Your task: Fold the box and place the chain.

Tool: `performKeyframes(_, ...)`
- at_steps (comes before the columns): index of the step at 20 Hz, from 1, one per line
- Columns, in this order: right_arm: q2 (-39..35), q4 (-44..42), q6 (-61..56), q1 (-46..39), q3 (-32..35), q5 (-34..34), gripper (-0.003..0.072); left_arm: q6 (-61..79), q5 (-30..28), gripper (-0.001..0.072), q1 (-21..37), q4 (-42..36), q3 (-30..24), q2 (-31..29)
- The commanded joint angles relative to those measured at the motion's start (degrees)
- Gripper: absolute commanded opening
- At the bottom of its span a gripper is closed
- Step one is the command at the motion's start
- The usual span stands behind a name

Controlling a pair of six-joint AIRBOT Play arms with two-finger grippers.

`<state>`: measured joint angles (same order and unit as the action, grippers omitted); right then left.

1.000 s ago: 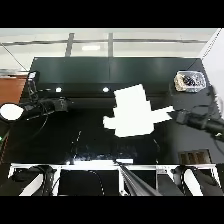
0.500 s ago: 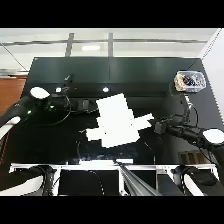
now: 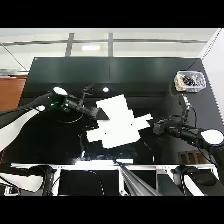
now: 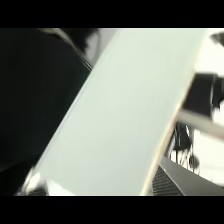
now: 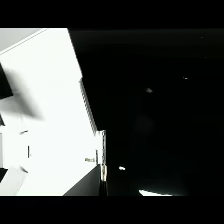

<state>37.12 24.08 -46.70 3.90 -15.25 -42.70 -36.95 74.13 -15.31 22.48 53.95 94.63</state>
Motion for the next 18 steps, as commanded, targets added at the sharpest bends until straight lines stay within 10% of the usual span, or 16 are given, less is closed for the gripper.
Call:
performKeyframes(1, -0.1, 0.0, 0.0, 0.2, 0.0, -0.6, 0.0019, 5.9, 6.1, 0.0683, -1.0, 2.8, 2.8, 2.1)
performKeyframes(3, -0.1, 0.0, 0.0, 0.2, 0.0, -0.6, 0.0019, 5.9, 7.6, 0.0582, -1.0, 7.3, 3.9, 2.1)
performKeyframes(5, -0.1, 0.1, 0.0, 0.2, 0.0, -0.6, 0.0019, 5.9, 7.6, 0.0219, -1.0, 8.7, 4.1, 2.1)
performKeyframes(7, -0.1, 0.2, 0.0, 0.2, 0.0, -0.6, 0.0019, 7.4, 7.6, 0.02, -1.1, 8.6, 4.1, 2.1)
performKeyframes(9, -0.1, 0.2, 0.0, 0.2, -0.1, -0.8, 0.0021, 9.8, 7.6, 0.0028, -1.1, 8.7, 4.3, 2.1)
performKeyframes(10, -0.1, 0.1, -0.5, 0.1, -0.2, -0.8, 0.0156, 9.8, 7.4, 0.0027, -1.1, 8.6, 4.4, 2.0)
performKeyframes(11, -0.1, 0.5, -1.8, 0.1, -0.7, -1.1, 0.0538, 9.7, 7.5, 0.0025, -1.1, 8.7, 4.6, 1.6)
performKeyframes(12, -0.1, 1.9, -1.9, 0.1, -1.9, -2.3, 0.071, 9.7, 7.3, 0.0024, -1.3, 9.0, 4.6, 0.8)
performKeyframes(15, -0.1, 16.7, -1.9, 0.1, -9.9, -9.8, 0.0709, 7.6, 4.8, 0.0022, -4.0, 14.4, 4.0, -4.9)
performKeyframes(18, -0.1, 29.2, -1.8, 0.1, -15.8, -10.9, 0.071, 11.6, -11.1, 0.0023, -10.2, 17.6, -1.1, -13.0)
